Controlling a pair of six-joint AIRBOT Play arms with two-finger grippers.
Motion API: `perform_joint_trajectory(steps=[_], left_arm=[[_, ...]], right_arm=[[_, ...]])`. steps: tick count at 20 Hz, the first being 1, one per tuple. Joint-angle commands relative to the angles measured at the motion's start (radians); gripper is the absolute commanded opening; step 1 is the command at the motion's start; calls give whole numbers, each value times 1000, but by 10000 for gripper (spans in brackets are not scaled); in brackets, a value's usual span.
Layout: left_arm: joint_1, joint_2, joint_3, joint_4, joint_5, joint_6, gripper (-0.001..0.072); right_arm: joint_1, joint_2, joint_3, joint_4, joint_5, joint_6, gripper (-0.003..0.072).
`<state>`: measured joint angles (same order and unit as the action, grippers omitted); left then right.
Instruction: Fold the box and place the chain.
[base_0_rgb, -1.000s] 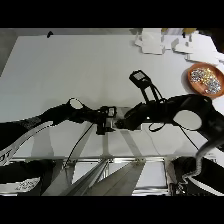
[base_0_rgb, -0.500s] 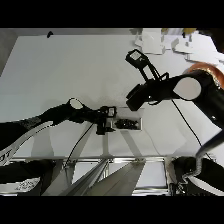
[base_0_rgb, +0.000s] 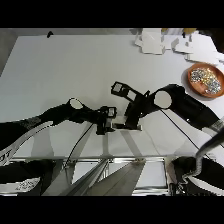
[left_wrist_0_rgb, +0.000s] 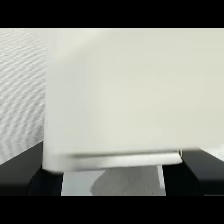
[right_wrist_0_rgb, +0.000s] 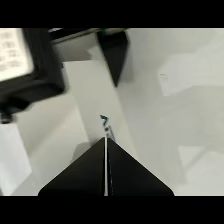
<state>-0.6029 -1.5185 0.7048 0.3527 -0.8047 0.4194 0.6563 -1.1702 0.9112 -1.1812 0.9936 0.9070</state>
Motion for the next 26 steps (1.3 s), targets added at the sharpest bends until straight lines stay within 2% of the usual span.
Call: perform_joint_trajectory(steps=[1, 3, 6, 11, 13, 15, 19, 22, 26], left_arm=[[1, 1, 0, 0, 1, 0, 129], [1, 1, 0, 0, 0, 0, 129], [1, 1, 0, 0, 1, 0, 129], [1, 1, 0, 0, 0, 0, 129], [1, 1, 0, 0, 0, 0, 129], [1, 1, 0, 0, 1, 0, 129], [1, 1, 0, 0, 1, 0, 129], [1, 1, 0, 0, 0, 0, 129], [1, 1, 0, 0, 0, 0, 129]], right_arm=[[59, 13, -16, 9, 7, -39, 16], [84, 13, -29, 8, 7, -80, 25], [105, 13, -43, 7, 0, -82, 194], [105, 17, -43, -29, 16, -104, 209], [105, 23, -43, -53, 16, -105, 301], [105, 34, -48, -84, 11, -132, 319], [105, 52, -80, -106, -41, -153, 316], [105, 52, -85, -106, -59, -153, 165], [104, 52, -87, -107, -75, -153, 148]])
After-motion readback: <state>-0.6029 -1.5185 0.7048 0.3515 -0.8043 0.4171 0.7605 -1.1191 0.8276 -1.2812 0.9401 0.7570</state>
